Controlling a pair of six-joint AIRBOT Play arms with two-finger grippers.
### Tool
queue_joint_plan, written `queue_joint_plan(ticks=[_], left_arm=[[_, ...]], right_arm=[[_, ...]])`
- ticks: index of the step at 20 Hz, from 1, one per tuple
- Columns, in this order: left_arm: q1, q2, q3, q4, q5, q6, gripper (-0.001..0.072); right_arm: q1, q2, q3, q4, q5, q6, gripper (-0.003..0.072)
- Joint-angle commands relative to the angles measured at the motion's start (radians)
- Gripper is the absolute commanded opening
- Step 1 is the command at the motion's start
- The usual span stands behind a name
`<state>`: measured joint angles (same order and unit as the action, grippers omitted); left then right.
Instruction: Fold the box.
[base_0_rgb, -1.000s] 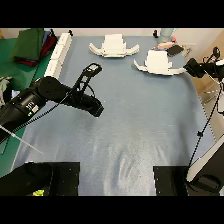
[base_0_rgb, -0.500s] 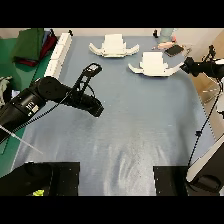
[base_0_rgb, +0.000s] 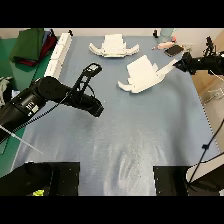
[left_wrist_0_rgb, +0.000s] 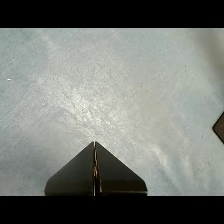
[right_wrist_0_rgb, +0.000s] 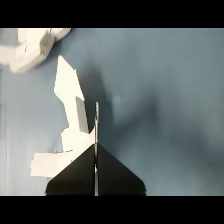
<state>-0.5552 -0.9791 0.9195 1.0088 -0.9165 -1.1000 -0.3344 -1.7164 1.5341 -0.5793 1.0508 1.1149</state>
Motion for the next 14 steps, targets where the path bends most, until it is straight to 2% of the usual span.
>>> queue_joint_plan(ticks=[1,3,7,11,14], left_arm=[[0.000,0.000,0.000,0.000,0.000,0.000,0.0018],[0.000,0.000,0.000,0.000,0.000,0.000,0.0018],[0.000,0.000,0.000,0.000,0.000,0.000,0.0017],[0.000,0.000,0.000,0.000,0.000,0.000,0.0017],[0.000,0.000,0.000,0.000,0.000,0.000,0.0018]], right_arm=[[0.054,0.280,-0.402,-0.014,-0.134,-0.016,-0.0006],[0.094,0.455,-0.640,-0.014,-0.190,0.005,-0.0005],[0.187,0.767,-1.003,-0.016,-0.236,0.109,-0.0005],[0.304,1.024,-1.238,-0.033,-0.284,0.276,-0.0005],[0.356,1.136,-1.309,-0.124,-0.285,0.420,-0.0005]])
